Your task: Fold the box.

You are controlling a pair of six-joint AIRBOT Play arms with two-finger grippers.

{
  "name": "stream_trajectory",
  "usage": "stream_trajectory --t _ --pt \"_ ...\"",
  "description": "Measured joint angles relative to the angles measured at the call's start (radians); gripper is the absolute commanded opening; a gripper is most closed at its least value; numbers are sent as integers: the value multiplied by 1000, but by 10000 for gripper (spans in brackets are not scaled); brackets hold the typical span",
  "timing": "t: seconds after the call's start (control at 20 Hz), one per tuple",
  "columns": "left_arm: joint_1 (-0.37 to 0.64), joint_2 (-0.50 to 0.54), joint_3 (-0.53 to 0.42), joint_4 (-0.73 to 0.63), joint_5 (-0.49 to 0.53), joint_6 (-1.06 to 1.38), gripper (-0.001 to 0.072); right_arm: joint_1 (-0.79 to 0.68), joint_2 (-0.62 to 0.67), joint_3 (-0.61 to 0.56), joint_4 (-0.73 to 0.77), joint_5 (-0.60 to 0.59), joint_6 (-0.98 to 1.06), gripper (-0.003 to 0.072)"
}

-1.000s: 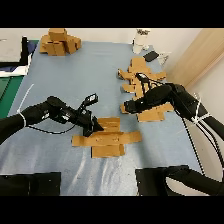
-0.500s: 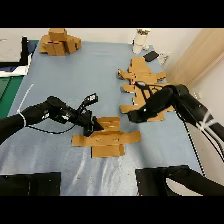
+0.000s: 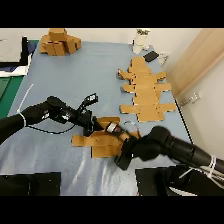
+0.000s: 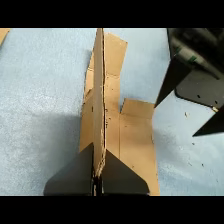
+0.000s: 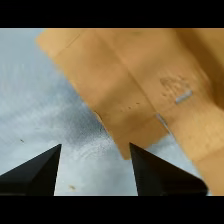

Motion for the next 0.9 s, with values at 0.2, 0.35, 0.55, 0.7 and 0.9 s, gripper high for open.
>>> stream_trajectory --t 0.2,0.35,0.55,0.7,0.9 --pt "0 0 0 1 0 0 10 116 -48 -40 -204 99 1 666" --pt "0 0 0 0 0 0 10 144 -69 -49 -307 132 8 665" --pt "0 0 0 0 0 0 10 157 -79 -53 -420 175 55 665" --pt "0 0 0 0 0 0 10 158 -81 -54 -473 196 90 665" --pt "0 0 0 0 0 0 10 159 -81 -50 -498 206 127 665"
